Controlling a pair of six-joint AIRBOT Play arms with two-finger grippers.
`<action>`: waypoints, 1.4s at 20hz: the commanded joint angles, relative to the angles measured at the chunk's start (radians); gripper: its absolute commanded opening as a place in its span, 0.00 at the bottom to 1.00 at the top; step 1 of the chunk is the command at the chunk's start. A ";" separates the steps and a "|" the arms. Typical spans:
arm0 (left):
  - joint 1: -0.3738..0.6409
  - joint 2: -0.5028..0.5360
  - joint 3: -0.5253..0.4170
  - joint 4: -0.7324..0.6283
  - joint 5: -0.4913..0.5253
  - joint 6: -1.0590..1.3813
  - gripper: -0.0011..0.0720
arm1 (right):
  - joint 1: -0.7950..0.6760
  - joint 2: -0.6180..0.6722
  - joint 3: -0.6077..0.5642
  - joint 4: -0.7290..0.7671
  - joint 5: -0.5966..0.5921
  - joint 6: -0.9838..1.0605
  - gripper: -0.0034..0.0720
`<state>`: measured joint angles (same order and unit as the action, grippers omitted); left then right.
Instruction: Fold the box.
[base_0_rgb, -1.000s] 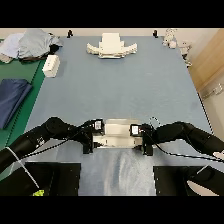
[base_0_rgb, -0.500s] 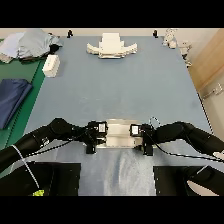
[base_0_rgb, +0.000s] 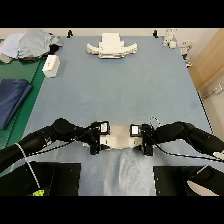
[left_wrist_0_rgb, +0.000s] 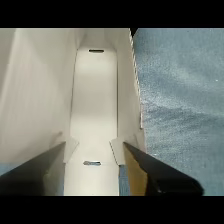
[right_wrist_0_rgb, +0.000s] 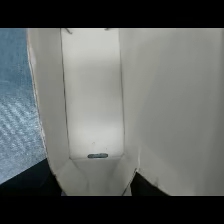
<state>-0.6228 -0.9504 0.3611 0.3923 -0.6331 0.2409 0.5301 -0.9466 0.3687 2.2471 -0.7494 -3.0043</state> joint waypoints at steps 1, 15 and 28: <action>-0.001 -0.005 0.000 -0.008 -0.002 0.004 0.93 | 0.001 0.001 0.000 0.000 0.000 0.003 0.71; 0.002 0.238 0.015 0.492 -0.014 -0.698 0.03 | 0.001 0.001 0.000 0.000 0.000 0.003 0.71; 0.297 0.426 0.047 0.898 -0.422 -2.057 0.03 | 0.001 0.000 0.000 0.000 0.000 0.003 0.71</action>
<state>-0.3859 -0.4984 0.4225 1.3243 -0.9543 -1.7142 0.5301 -0.9466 0.3687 2.2475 -0.7494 -3.0009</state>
